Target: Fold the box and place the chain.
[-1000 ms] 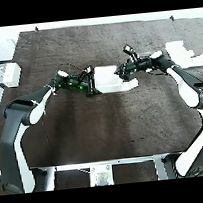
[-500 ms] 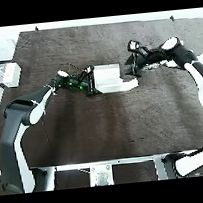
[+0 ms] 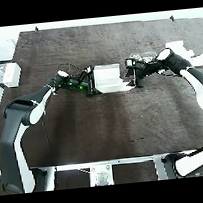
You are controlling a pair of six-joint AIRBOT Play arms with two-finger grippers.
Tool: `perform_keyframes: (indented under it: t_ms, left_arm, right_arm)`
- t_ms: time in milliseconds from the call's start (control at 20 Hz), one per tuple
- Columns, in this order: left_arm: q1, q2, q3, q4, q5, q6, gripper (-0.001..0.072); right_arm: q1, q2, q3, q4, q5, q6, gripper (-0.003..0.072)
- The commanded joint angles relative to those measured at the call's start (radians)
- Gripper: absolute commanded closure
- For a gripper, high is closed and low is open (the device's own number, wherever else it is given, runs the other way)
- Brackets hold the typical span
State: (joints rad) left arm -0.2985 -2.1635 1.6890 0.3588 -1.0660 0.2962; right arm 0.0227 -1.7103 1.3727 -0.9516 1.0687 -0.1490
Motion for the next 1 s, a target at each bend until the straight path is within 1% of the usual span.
perform_keyframes:
  t_ms: [0, 100, 150, 200, 350, 400, 500, 550, 700, 850, 900, 950]
  left_arm:
    - [0.000, 0.000, 0.000, 0.000, 0.000, 0.000, 0.0179]
    - [0.000, 0.000, 0.000, 0.000, 0.000, 0.000, 0.0179]
    - [0.000, 0.000, 0.000, 0.000, 0.000, 0.000, 0.0179]
    - [0.000, 0.000, 0.000, 0.000, 0.000, 0.000, 0.0179]
    - [0.000, 0.000, 0.000, 0.000, 0.000, 0.000, 0.0179]
    - [0.000, 0.000, 0.000, 0.000, 0.000, 0.000, 0.0180]
    - [0.000, 0.000, 0.000, 0.000, 0.000, 0.000, 0.0179]
    - [0.000, 0.000, 0.000, 0.000, 0.000, 0.000, 0.0179]
    - [0.000, 0.000, 0.000, 0.000, 0.000, 0.000, 0.0179]
    - [0.000, 0.000, 0.000, 0.000, 0.000, 0.000, 0.0179]
    - [0.000, 0.000, 0.000, 0.000, 0.000, 0.000, 0.0179]
    - [0.000, 0.000, 0.000, 0.000, 0.000, 0.000, 0.0179]
  right_arm:
    - [0.012, -0.026, -0.006, 0.047, -0.030, -0.021, 0.0105]
    - [0.022, -0.043, -0.006, 0.055, -0.041, -0.021, 0.0110]
    - [0.027, -0.050, -0.006, 0.056, -0.048, -0.021, 0.0242]
    - [0.032, -0.056, -0.006, 0.064, -0.048, -0.020, 0.0311]
    - [0.047, -0.058, -0.007, 0.081, -0.048, -0.021, 0.0306]
    - [0.051, -0.060, -0.007, 0.086, -0.050, -0.021, 0.0320]
    - [0.057, -0.063, -0.008, 0.110, -0.058, -0.021, 0.0440]
    - [0.061, -0.064, -0.008, 0.127, -0.059, -0.032, 0.0481]
    - [0.074, -0.064, -0.008, 0.167, -0.061, -0.047, 0.0483]
    - [0.083, -0.072, -0.008, 0.169, -0.083, -0.047, 0.0479]
    - [0.082, -0.076, -0.008, 0.171, -0.085, -0.047, 0.0461]
    - [0.082, -0.081, -0.008, 0.172, -0.085, -0.047, 0.0399]
